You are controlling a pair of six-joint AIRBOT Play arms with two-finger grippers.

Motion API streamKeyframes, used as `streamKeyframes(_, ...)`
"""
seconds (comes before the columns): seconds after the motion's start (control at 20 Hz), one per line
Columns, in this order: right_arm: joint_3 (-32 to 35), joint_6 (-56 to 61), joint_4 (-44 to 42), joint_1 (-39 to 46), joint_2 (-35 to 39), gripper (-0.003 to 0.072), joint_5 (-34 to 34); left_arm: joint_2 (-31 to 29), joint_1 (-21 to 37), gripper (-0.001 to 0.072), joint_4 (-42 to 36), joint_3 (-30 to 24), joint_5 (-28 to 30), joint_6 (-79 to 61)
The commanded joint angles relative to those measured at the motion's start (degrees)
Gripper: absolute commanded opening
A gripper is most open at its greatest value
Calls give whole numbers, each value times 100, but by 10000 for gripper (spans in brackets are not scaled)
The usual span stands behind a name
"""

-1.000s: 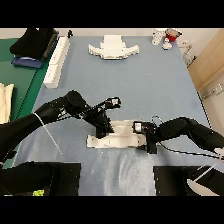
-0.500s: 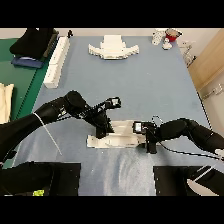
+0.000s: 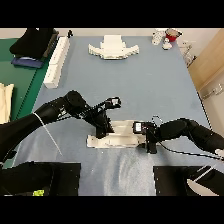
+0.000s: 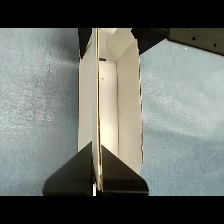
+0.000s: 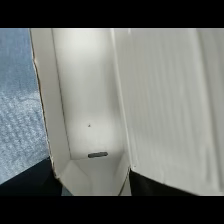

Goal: Fold the box.

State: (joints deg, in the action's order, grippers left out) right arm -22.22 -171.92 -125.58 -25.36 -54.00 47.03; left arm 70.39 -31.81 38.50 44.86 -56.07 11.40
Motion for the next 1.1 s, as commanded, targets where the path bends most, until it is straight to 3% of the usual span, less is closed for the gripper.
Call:
streamKeyframes(0.0, 2, 2, 24, 2, 4, 491, 0, 2, 0, 12, 0, 2, 4, 0)
streamKeyframes(0.85, 2, 0, 26, 2, 4, 491, 0, 2, 0, 16, -131, 2, 101, 0)
streamKeyframes(0.9, 2, 0, 26, 2, 4, 491, -2, 2, 0, 115, -131, 2, 98, 0)
streamKeyframes(0.95, 2, 0, 26, 2, 4, 491, 0, 2, 0, 338, -153, 2, 98, 7)
streamKeyframes(1.05, 2, 0, 26, 2, 4, 491, 0, 0, 0, 369, -168, 2, 103, 17)
